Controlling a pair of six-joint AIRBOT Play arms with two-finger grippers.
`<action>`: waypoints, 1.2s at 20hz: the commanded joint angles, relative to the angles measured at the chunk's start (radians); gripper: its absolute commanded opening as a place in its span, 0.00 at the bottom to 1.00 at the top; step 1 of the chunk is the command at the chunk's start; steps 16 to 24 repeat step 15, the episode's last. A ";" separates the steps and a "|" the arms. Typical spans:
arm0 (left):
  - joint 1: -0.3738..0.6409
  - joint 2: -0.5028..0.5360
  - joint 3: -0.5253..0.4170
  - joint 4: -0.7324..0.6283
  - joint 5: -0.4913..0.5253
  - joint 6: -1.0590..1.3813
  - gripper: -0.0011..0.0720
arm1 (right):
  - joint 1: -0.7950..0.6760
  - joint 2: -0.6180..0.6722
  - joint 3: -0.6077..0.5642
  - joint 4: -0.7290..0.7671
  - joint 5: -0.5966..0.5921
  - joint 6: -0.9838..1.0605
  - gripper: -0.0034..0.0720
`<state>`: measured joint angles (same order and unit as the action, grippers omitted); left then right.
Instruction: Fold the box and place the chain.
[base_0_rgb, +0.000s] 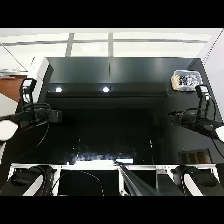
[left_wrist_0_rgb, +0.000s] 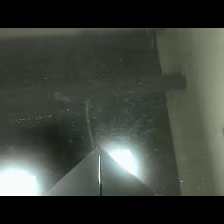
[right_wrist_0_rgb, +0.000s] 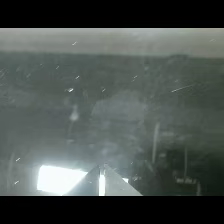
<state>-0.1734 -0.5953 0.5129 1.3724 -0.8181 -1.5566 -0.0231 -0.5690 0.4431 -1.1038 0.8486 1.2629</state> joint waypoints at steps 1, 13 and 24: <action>-0.013 0.111 -0.053 -0.007 0.021 -0.019 0.05 | 0.000 0.009 -0.024 -0.012 -0.075 0.006 0.10; -0.013 0.172 -0.069 -0.053 -0.027 -0.021 0.05 | 0.000 0.009 -0.024 -0.012 -0.075 0.006 0.10; -0.013 0.172 -0.069 -0.053 -0.027 -0.021 0.05 | 0.000 0.009 -0.024 -0.012 -0.075 0.006 0.10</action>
